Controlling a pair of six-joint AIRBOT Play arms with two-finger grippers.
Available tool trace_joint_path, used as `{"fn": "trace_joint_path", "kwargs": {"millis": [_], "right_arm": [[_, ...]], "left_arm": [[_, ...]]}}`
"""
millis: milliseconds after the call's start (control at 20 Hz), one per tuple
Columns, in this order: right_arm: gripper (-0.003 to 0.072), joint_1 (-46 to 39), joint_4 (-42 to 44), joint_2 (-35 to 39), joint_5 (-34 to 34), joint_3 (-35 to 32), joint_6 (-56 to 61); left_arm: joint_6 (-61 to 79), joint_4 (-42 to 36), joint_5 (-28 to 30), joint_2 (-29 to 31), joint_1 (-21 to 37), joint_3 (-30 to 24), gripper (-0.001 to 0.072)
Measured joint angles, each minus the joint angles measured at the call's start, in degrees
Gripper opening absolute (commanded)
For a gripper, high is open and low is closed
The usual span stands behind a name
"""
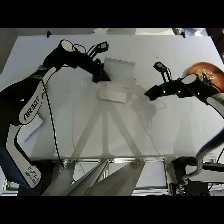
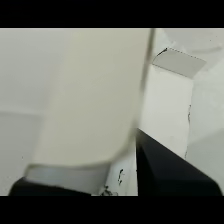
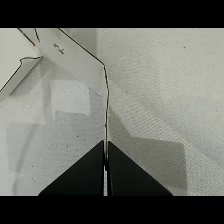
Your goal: Fold the box and place the chain.
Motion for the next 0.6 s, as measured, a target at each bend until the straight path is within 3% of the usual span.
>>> {"fn": "trace_joint_path", "kwargs": {"millis": [50, 100, 600], "right_arm": [[0.0016, 0.0, 0.0, 0.0, 0.0, 0.0, 0.0], [0.0016, 0.0, 0.0, 0.0, 0.02, 0.0, -0.02], [0.0016, 0.0, 0.02, 0.0, 0.0, 0.0, -0.02]], "left_arm": [[0.07, 0.31, 0.0, 0.13, -0.02, 0.0, 0.0043], [0.17, 0.55, -0.04, 0.31, -0.07, -0.02, 0.0011], [0.2, 0.96, -0.33, 0.92, -0.26, -0.02, 0.001]]}}
